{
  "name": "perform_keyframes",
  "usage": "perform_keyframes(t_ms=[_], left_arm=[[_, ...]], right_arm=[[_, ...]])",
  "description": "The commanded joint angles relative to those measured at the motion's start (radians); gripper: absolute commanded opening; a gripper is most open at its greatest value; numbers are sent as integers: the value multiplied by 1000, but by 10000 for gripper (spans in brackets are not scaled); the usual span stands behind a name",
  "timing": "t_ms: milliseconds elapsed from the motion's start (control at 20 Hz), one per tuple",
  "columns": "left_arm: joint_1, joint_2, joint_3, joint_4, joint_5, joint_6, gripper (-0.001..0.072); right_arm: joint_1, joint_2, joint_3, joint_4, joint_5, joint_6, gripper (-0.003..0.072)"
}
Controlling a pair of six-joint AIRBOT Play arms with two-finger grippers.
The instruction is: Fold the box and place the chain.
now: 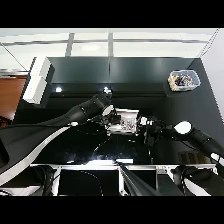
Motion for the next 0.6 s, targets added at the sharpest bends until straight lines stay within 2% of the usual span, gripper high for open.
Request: perform_keyframes(t_ms=[0,100,200,350,550], left_arm=[[0,1,1,0,0,0,30],[0,1,1,0,0,0,30],[0,1,1,0,0,0,30],[0,1,1,0,0,0,30],[0,1,1,0,2,0,30]], right_arm=[[-6,16,9,-3,0,87,8],[-27,56,16,-12,3,193,9],[-61,122,34,-120,21,351,8],[-101,223,116,-321,141,561,8],[-111,311,270,-339,288,673,9]])
